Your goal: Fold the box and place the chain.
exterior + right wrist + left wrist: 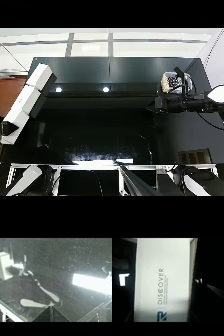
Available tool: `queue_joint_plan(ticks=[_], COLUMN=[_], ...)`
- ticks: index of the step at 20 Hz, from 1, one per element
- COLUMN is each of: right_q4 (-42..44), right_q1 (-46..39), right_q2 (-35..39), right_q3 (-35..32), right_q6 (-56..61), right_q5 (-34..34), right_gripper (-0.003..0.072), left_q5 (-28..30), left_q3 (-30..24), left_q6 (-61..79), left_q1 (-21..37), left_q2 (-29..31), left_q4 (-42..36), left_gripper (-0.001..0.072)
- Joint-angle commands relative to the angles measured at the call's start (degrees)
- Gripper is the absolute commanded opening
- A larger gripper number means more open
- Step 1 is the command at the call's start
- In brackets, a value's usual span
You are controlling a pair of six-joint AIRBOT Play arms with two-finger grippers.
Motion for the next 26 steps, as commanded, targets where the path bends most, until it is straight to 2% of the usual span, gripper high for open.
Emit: queue_joint_plan(ticks=[1,9,14,20,23,24,26], right_q4=[0.0,0.0,0.0,0.0,0.0,0.0,0.0], right_q1=[0.0,0.0,0.0,0.0,0.0,0.0,0.0], right_q2=[0.0,0.0,0.0,0.0,0.0,0.0,0.0], right_q3=[0.0,0.0,0.0,0.0,0.0,0.0,0.0], right_q6=[0.0,0.3,0.3,1.0,1.7,1.7,1.7], right_q5=[0.0,-0.3,-1.6,-1.6,-2.4,-2.5,-2.6], right_gripper=[0.0025,0.0025,0.0026,0.0026,0.0025,0.0025,0.0025], left_q5=[-0.2,1.5,8.0,15.2,17.0,17.0,17.4], left_q3=[0.0,0.0,-0.3,-4.4,-6.0,-6.3,-6.4], left_q6=[0.5,4.7,9.4,12.2,14.0,14.4,14.3], left_q1=[3.0,5.8,5.8,5.8,5.8,5.8,5.8], left_q2=[-1.0,-2.0,-2.1,-2.3,-3.0,-3.4,-3.7], left_q4=[5.1,6.7,-3.4,-4.5,-8.2,-9.2,-10.6], left_gripper=[0.0410,0.0410,0.0413,0.0412,0.0412,0.0451,0.0719])
